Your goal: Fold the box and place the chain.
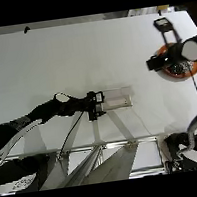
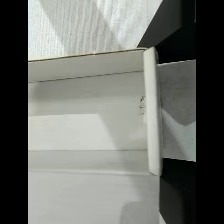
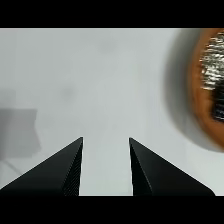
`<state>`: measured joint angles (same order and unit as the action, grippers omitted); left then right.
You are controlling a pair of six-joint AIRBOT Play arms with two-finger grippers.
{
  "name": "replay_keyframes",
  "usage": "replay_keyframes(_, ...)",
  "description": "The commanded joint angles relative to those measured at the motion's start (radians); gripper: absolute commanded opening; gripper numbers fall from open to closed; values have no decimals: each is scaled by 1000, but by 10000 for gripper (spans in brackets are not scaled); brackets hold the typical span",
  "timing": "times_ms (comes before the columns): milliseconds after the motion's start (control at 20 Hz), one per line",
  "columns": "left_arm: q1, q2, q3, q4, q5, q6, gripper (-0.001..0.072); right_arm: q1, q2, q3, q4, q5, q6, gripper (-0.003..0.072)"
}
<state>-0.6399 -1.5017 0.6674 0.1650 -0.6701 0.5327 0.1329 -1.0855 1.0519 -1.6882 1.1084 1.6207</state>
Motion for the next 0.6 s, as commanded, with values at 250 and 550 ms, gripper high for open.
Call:
replay_keyframes(250, 0, 0, 0, 0, 0, 1, 170, -494, -239, 21, 157, -152, -284, 286)
replay_keyframes(550, 0, 0, 0, 0, 0, 1, 170, -494, -365, 21, 190, -239, -325, 214)
